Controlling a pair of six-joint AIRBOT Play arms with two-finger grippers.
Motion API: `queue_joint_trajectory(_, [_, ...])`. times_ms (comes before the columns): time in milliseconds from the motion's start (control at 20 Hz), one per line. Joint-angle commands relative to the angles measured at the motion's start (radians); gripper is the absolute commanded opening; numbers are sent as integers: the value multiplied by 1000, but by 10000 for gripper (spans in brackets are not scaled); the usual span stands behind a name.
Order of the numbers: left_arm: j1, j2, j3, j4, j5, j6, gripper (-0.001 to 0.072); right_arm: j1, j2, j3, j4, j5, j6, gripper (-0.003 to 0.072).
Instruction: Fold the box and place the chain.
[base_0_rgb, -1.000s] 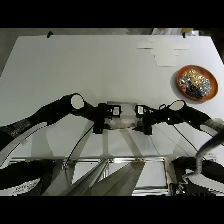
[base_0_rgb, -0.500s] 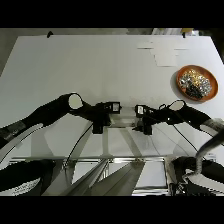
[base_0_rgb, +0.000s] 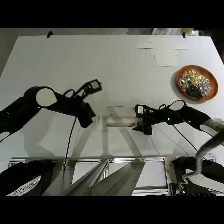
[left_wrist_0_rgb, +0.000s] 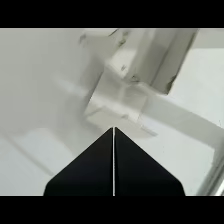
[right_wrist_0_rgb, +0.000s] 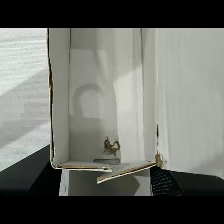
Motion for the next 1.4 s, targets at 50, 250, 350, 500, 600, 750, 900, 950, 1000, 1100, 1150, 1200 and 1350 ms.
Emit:
queue_joint_trajectory(50, [124, -8, -66, 81, -45, -520, 2, 0, 0, 0, 0, 1, -1, 436])
queue_joint_trajectory(250, [121, -124, -124, -67, 19, -566, 4, 0, 0, 0, 0, 1, -1, 436])
queue_joint_trajectory(350, [98, -179, -124, -142, 56, -565, 3, 0, 0, 0, 0, 1, -1, 436])
queue_joint_trajectory(500, [69, -241, -124, -192, 109, -565, 4, 0, 0, 0, 0, 1, -1, 436])
queue_joint_trajectory(600, [57, -255, -124, -215, 121, -560, 4, 0, 0, 0, 0, 1, -1, 436])
queue_joint_trajectory(750, [47, -254, -124, -245, 121, -527, 4, 0, 0, 0, 0, 1, -1, 436])
queue_joint_trajectory(900, [43, -249, -123, -253, 109, -527, 4, 0, 0, 0, 0, 1, -1, 436])
queue_joint_trajectory(950, [40, -240, -123, -255, 105, -525, 10, 0, 0, 0, 0, 1, -1, 436])
queue_joint_trajectory(1000, [33, -224, -123, -263, 106, -522, 11, 0, 0, 0, 0, 1, -1, 436])
queue_joint_trajectory(1100, [14, -189, -123, -277, 119, -505, 61, 0, 0, 0, 0, 1, -1, 436])
queue_joint_trajectory(1150, [3, -176, -123, -278, 126, -505, 122, 0, 0, 0, 0, 1, -1, 436])
queue_joint_trajectory(1200, [-4, -167, -123, -285, 132, -505, 177, 0, 0, 0, 0, 1, -1, 436])
queue_joint_trajectory(1350, [-23, -160, -122, -322, 146, -501, 229, 0, 0, 0, 0, 1, -1, 436])
